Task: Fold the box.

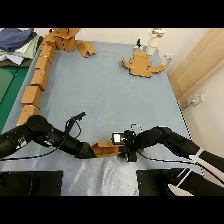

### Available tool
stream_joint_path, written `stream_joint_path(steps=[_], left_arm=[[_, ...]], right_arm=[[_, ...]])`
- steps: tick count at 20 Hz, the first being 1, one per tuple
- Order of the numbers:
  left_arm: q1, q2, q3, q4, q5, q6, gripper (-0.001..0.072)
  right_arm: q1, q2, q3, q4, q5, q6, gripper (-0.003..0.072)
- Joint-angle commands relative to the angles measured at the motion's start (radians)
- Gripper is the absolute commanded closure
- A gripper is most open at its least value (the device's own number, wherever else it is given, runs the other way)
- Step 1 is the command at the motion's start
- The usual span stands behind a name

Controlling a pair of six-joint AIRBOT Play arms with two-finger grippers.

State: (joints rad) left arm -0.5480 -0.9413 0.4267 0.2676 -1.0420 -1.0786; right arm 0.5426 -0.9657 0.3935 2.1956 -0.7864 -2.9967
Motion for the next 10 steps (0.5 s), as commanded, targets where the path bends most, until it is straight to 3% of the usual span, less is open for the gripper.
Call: stream_joint_path(steps=[1,7,10], left_arm=[[-0.005,-0.014,-0.091,-0.351,0.188,0.102,0.0701],[-0.13,-0.032,-0.09,-0.554,0.469,0.256,0.0701],[-0.188,-0.057,-0.066,-0.547,0.597,0.29,0.0702]], right_arm=[[0.001,0.001,0.0,0.0,-0.001,0.0,0.0182],[0.001,0.001,0.0,0.0,-0.001,0.0,0.0182],[0.001,0.001,0.0,0.0,-0.001,0.0,0.0182]])
